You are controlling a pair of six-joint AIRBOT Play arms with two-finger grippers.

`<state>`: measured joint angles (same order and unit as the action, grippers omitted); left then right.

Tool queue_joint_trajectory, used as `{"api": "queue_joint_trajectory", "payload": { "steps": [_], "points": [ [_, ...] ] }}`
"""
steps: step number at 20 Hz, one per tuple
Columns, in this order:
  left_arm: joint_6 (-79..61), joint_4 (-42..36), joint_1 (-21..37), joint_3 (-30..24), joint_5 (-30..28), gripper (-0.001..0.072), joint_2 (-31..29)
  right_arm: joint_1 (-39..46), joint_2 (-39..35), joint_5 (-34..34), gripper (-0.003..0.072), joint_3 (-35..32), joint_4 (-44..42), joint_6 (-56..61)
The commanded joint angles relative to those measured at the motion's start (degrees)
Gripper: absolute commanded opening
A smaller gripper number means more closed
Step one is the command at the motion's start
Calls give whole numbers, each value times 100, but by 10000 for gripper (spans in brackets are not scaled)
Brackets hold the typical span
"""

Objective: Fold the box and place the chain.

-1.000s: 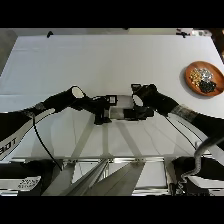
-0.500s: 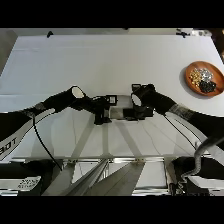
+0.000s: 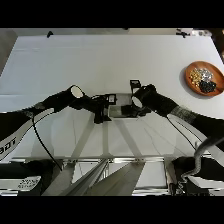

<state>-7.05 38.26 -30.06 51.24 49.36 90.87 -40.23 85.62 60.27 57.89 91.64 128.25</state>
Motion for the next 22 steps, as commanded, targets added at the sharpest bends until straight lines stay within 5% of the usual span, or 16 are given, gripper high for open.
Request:
{"api": "queue_joint_trajectory", "payload": {
  "steps": [1, 22],
  "points": [
    [0, -2, -4, 0, 61, 414, 0, -87, -92, 26, 418, 7, 7, -15],
    [2, -4, -4, 0, 101, 414, 0, 2, -192, 177, 423, 7, -210, -542]
  ]
}}
